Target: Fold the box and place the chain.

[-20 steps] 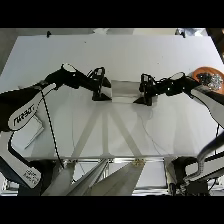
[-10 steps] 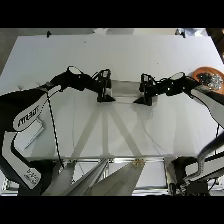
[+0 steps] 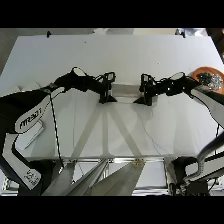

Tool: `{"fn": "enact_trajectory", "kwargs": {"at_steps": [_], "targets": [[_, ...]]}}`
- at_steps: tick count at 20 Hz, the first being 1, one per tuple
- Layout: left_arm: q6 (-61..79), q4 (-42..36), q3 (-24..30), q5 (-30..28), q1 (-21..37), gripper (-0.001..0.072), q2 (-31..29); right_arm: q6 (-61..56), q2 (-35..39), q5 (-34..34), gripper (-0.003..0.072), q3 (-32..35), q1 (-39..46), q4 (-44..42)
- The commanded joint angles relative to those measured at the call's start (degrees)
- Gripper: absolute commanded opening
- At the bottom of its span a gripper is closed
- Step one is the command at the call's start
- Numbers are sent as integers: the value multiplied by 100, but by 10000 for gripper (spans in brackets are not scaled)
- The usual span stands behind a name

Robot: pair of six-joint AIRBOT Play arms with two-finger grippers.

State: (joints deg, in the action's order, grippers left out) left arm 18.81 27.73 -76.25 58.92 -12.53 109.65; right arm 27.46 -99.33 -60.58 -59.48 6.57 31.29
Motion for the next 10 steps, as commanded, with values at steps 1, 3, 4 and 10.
{"fn": "enact_trajectory", "kwargs": {"at_steps": [1, 3, 4, 10], "targets": [[-22, 63, 0, -39, -15, 410, -2, -2, 4, -7, 237, -2, -7, -4], [-22, 181, 0, -39, -59, 411, -4, 0, 4, -7, 237, -2, -7, -4], [-15, 308, 0, -35, -107, 413, -7, -2, 4, -7, 237, -2, -7, -4], [-17, 841, 0, -46, -304, 412, -9, -2, 4, -7, 237, -2, -7, -4]]}}
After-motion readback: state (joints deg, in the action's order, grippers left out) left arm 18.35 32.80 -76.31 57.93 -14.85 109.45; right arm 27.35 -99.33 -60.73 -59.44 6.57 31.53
